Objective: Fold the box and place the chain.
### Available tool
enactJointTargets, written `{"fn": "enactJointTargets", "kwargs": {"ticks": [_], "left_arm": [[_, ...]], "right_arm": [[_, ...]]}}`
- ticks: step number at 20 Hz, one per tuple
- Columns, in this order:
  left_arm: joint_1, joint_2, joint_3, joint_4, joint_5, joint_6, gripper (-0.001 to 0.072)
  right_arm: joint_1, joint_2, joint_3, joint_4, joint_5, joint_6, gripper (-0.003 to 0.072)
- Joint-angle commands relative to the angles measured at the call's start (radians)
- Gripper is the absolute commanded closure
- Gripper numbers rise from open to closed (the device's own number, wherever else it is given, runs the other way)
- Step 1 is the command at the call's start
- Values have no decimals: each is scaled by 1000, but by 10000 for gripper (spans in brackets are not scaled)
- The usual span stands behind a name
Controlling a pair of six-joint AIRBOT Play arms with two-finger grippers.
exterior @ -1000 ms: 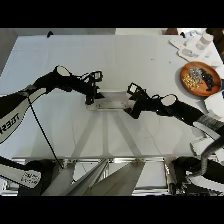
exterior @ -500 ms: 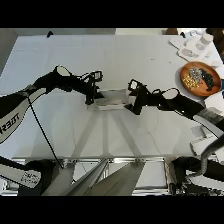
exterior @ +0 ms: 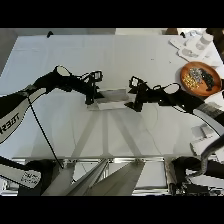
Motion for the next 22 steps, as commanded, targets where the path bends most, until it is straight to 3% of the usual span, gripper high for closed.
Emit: {"fn": "enactJointTargets", "kwargs": {"ticks": [1,7,9,22], "left_arm": [[0,1,0,0,0,0,697],[0,1,0,0,0,0,697],[0,1,0,0,0,0,697],[0,1,0,0,0,0,697]], "right_arm": [[-3,-54,48,1,99,-30,-9],[-1,-172,142,-26,239,-12,-9],[0,-182,142,-79,235,1,-9],[0,-198,124,-65,167,0,-9]]}}
